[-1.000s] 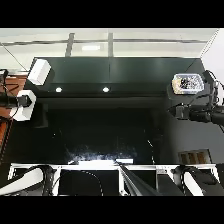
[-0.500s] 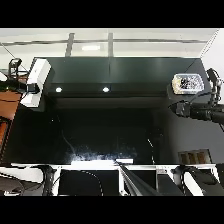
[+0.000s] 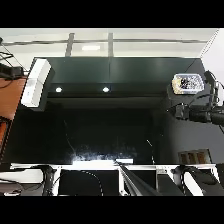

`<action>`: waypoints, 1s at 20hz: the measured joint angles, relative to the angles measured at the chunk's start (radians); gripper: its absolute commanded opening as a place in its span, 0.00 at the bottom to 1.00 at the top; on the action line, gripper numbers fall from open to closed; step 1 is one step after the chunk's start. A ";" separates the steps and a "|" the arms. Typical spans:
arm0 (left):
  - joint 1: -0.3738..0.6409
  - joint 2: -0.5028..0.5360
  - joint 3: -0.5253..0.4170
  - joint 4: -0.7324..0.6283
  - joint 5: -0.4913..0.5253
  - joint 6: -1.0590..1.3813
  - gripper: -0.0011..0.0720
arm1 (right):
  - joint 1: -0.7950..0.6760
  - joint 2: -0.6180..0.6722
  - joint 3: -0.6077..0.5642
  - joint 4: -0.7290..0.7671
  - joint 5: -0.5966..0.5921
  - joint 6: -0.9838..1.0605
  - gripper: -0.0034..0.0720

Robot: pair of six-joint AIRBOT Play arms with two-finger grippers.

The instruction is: Fold the box and place the chain.

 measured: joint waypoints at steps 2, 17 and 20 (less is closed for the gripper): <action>-0.030 0.094 -0.034 -0.058 -0.035 -0.027 0.05 | 0.014 0.011 0.000 -0.012 0.024 -0.006 0.05; -0.465 0.986 -1.005 -0.178 0.339 -0.037 0.05 | 0.296 0.142 -0.255 -0.461 -0.654 0.046 0.05; -0.466 1.012 -1.025 -0.181 0.320 -0.041 0.05 | 0.296 0.142 -0.262 -0.483 -0.684 0.052 0.05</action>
